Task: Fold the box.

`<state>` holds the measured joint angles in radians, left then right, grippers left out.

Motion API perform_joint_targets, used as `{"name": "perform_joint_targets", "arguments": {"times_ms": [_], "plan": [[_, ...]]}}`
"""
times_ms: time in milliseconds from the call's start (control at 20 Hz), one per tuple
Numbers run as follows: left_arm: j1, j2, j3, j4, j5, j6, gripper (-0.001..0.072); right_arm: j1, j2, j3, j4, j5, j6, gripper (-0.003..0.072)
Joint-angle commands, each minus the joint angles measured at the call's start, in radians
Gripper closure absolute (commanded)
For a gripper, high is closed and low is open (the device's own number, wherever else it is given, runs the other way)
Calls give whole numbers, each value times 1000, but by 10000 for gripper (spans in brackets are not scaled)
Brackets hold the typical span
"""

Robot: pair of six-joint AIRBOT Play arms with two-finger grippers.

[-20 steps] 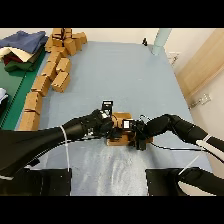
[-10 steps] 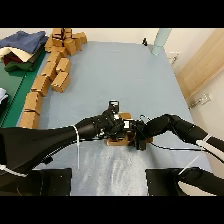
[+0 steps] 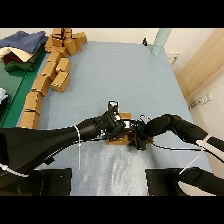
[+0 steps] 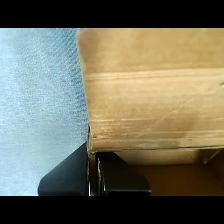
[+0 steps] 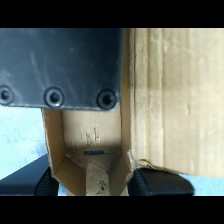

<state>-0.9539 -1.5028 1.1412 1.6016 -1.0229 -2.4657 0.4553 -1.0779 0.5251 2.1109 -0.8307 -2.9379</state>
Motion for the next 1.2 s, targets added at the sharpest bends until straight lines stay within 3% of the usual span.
{"name": "perform_joint_targets", "arguments": {"times_ms": [0,150,200,250,500,550,600,650,700,750,1050,1150], "plan": [[0,-2,1,-8,-4,4,694,0,0,0,2,2,-3,210],[0,0,1,-8,-20,7,661,0,0,0,2,2,-3,210],[0,2,1,-8,-22,9,357,0,0,0,2,2,-3,210],[0,3,3,-8,-30,3,193,0,0,0,2,2,-3,210],[2,3,5,-6,-35,4,202,0,0,0,2,2,-3,210],[2,2,5,-2,-35,4,331,1,0,0,2,2,-3,210],[2,0,4,-2,-32,5,417,0,0,0,2,2,-3,210],[2,-3,4,-3,-32,4,425,0,0,0,2,2,-3,209],[2,-5,5,-5,-32,4,633,0,0,0,2,2,-3,210],[2,-5,5,-4,-24,5,695,0,0,0,2,2,-3,210],[1,-4,5,-8,-16,5,684,0,0,0,2,2,-3,210],[1,-3,5,-8,-35,3,104,0,0,0,2,2,-3,210]]}}
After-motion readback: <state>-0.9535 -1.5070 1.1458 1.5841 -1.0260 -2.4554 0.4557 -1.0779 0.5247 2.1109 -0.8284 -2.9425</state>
